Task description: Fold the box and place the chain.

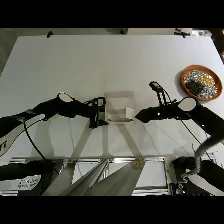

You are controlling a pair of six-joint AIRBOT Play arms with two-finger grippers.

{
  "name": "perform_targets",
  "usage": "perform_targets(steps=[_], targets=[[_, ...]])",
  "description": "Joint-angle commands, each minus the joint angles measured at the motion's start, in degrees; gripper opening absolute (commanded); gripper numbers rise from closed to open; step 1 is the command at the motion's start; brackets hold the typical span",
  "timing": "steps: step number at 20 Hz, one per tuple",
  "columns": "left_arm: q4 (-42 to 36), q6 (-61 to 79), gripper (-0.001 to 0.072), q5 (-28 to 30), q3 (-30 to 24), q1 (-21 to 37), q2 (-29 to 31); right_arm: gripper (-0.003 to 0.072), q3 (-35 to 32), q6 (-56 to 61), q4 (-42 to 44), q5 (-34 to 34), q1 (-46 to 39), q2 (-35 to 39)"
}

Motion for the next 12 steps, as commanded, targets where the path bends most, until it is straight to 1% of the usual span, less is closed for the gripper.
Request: perform_targets(steps=[1, 3, 4, 5, 6, 8, 12], targets=[[0.0, 0.0, 0.0274, 0.0, 0.0, 0.0, 0.0, 0.0272, 1.8, 0.3, 0.0, 1.1, 0.0, 0.0], [0.0, 0.0, 0.0274, 0.0, 0.0, 0.0, 0.0, 0.0270, 2.2, 0.4, -0.1, 1.5, 0.0, 0.0], [0.0, 0.0, 0.0274, 0.0, 0.0, 0.0, 0.0, 0.0242, 2.2, 0.6, -1.1, 2.4, 0.0, 0.0], [0.0, 0.0, 0.0274, 0.0, 0.0, 0.0, 0.0, 0.0183, 2.2, 1.0, -2.5, 3.4, 0.0, 0.0], [0.0, 0.0, 0.0274, 0.0, 0.0, 0.0, 0.0, 0.0174, 2.2, 2.4, -4.4, 4.0, 0.0, 0.0], [0.0, 0.0, 0.0274, 0.0, 0.0, 0.0, 0.0, 0.0177, 2.2, 4.1, -6.6, 5.1, 0.0, 0.0], [0.0, 0.0, 0.0274, 0.0, 0.0, 0.0, 0.0, 0.0178, 2.2, 8.1, -9.8, 5.1, 0.0, 0.0]])
